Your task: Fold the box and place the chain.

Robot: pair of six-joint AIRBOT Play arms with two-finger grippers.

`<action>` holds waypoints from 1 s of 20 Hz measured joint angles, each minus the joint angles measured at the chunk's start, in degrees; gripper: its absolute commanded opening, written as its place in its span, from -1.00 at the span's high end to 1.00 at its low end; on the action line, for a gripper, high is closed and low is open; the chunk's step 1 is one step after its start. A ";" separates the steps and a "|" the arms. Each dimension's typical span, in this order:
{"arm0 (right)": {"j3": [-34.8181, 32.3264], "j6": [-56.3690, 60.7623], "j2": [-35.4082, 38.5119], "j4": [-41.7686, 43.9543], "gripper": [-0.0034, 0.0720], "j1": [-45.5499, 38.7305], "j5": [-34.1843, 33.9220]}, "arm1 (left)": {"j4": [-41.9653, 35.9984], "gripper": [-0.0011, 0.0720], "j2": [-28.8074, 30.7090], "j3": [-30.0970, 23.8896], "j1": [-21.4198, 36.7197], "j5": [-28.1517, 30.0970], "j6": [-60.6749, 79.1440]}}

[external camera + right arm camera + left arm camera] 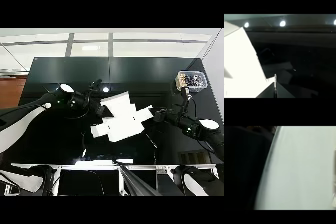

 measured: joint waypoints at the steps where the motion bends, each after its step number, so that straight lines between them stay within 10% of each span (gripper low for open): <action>1: 0.00 -0.02 0.00 -0.11 0.86 0.00 0.04 | 1.29 0.83 -0.15 0.28 0.00 -0.76 0.28; 3: 0.00 -0.02 0.00 -0.76 0.80 0.02 0.50 | 2.75 0.90 -0.33 0.87 0.02 -2.12 1.33; 5: 0.04 0.02 0.00 -1.84 -0.88 0.00 0.55 | 4.13 0.90 -0.44 1.55 0.00 -2.14 2.14; 6: 0.33 0.04 0.00 -3.13 -1.00 -0.04 0.63 | 4.35 0.90 -0.44 1.99 0.04 -2.32 2.36; 12: 9.44 -0.35 0.00 -19.47 -0.98 -1.70 15.08 | 8.48 0.91 4.07 3.08 -1.53 -3.63 4.11; 20: 13.25 -10.14 -0.24 -33.86 -0.98 6.67 19.50 | 21.46 0.90 8.02 2.91 -10.34 10.91 23.10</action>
